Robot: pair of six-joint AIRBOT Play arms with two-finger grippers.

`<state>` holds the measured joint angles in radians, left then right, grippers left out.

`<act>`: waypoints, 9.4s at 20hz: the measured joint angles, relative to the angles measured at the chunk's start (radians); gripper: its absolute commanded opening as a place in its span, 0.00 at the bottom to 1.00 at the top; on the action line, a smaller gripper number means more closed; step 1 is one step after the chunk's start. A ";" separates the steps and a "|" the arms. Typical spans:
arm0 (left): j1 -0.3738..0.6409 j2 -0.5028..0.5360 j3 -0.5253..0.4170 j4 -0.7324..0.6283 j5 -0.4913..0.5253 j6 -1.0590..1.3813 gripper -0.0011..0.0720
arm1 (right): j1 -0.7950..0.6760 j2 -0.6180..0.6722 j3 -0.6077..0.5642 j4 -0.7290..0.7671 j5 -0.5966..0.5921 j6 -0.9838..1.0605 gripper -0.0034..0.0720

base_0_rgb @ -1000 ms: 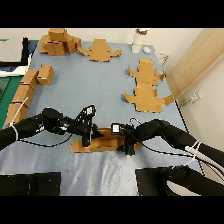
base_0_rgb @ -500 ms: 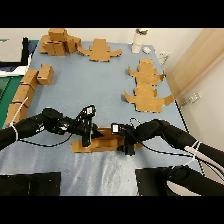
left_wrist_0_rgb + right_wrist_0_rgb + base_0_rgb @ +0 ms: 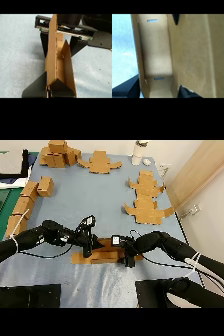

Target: Fold the box.

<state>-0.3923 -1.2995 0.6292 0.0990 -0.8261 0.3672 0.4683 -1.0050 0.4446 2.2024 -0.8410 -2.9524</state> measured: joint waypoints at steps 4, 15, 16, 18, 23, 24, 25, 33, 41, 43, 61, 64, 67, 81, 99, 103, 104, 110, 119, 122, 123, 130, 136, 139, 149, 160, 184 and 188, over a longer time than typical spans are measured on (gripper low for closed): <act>0.000 0.000 0.000 -0.019 0.003 0.000 0.03 | 0.000 -0.002 0.000 0.000 -0.003 -0.002 0.74; 0.015 0.014 0.000 0.018 0.027 -0.152 0.93 | 0.001 -0.005 -0.002 0.001 -0.020 -0.004 0.73; 0.023 0.024 0.000 0.035 0.029 -0.188 0.94 | 0.002 -0.005 -0.002 0.000 -0.018 -0.004 0.74; 0.040 0.056 0.000 0.101 0.021 -0.283 0.94 | 0.001 -0.005 -0.002 0.000 -0.016 -0.004 0.74; 0.062 0.147 0.000 0.365 -0.093 -0.574 0.23 | 0.002 -0.005 -0.001 0.000 -0.011 -0.004 0.74; 0.064 0.158 0.000 0.399 -0.140 -0.647 0.03 | 0.002 -0.005 -0.002 0.000 -0.009 -0.003 0.74; 0.064 0.166 0.000 0.422 -0.183 -0.718 0.03 | 0.002 -0.005 -0.001 0.000 -0.009 -0.003 0.74; 0.041 0.108 0.076 0.281 -0.262 -1.096 0.03 | 0.002 -0.005 -0.001 0.000 -0.008 -0.003 0.73; 0.037 -0.147 0.268 0.306 -0.123 -1.240 0.02 | 0.001 -0.005 -0.001 0.002 -0.008 0.000 0.73; 0.037 -0.175 0.283 0.359 -0.105 -1.281 0.02 | 0.001 -0.005 -0.001 0.002 -0.010 -0.001 0.74; 0.150 0.080 0.199 0.455 -0.210 -0.993 0.02 | 0.002 -0.005 -0.001 0.000 -0.013 -0.004 0.73; 0.153 0.193 0.131 0.478 -0.247 -0.859 0.02 | 0.002 -0.005 -0.001 0.000 -0.013 -0.004 0.73; 0.117 0.273 0.089 0.518 -0.255 -0.715 0.03 | 0.002 -0.005 -0.001 0.000 -0.014 -0.003 0.73; 0.044 0.230 -0.135 0.465 0.056 -0.029 0.96 | 0.000 -0.005 -0.001 -0.008 -0.014 -0.003 0.73; -0.063 0.172 -0.146 0.297 0.099 -0.071 0.31 | -0.001 -0.005 -0.001 -0.008 -0.014 -0.003 0.73; -0.071 0.167 -0.146 0.288 0.101 -0.071 0.32 | -0.001 -0.005 -0.001 -0.008 -0.013 -0.003 0.74; -0.072 0.165 -0.146 0.287 0.104 -0.069 0.32 | -0.001 -0.005 -0.001 -0.008 -0.014 -0.003 0.73; -0.078 0.164 -0.146 0.337 0.117 -0.056 0.36 | -0.001 -0.005 -0.001 -0.008 -0.014 -0.003 0.73; -0.074 0.197 -0.146 0.348 0.101 -0.060 0.36 | -0.001 -0.005 -0.001 -0.008 -0.014 -0.003 0.73; -0.082 0.198 -0.146 0.336 0.108 -0.042 0.36 | -0.001 -0.005 -0.001 -0.008 -0.014 -0.003 0.73; -0.083 0.199 -0.146 0.336 0.109 -0.047 0.36 | -0.001 -0.005 -0.001 -0.008 -0.013 -0.003 0.74; -0.060 0.214 -0.175 0.381 0.116 -0.117 0.91 | -0.001 -0.005 -0.001 -0.008 -0.014 -0.003 0.73; -0.037 0.227 -0.187 0.366 0.129 -0.138 0.91 | -0.001 -0.005 -0.001 -0.008 -0.013 -0.003 0.73; -0.040 0.227 -0.187 0.323 0.132 -0.115 0.71 | -0.001 -0.005 -0.001 -0.008 -0.013 -0.003 0.73; -0.059 0.216 -0.187 0.240 0.148 -0.005 0.30 | -0.001 -0.005 -0.001 -0.008 -0.013 -0.003 0.74; -0.077 0.187 -0.186 0.149 0.185 0.064 0.18 | -0.001 -0.005 -0.001 -0.008 -0.014 -0.004 0.73; -0.111 0.153 -0.186 0.016 0.167 0.153 0.09 | -0.001 -0.005 -0.001 -0.008 -0.014 -0.003 0.73; -0.100 0.202 -0.186 0.097 0.206 0.037 0.03 | -0.001 -0.005 -0.001 -0.007 -0.014 0.000 0.73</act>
<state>-0.4919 -1.0973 0.4431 0.1959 -0.6197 0.4046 0.4675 -1.0100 0.4435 2.1952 -0.8547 -2.9520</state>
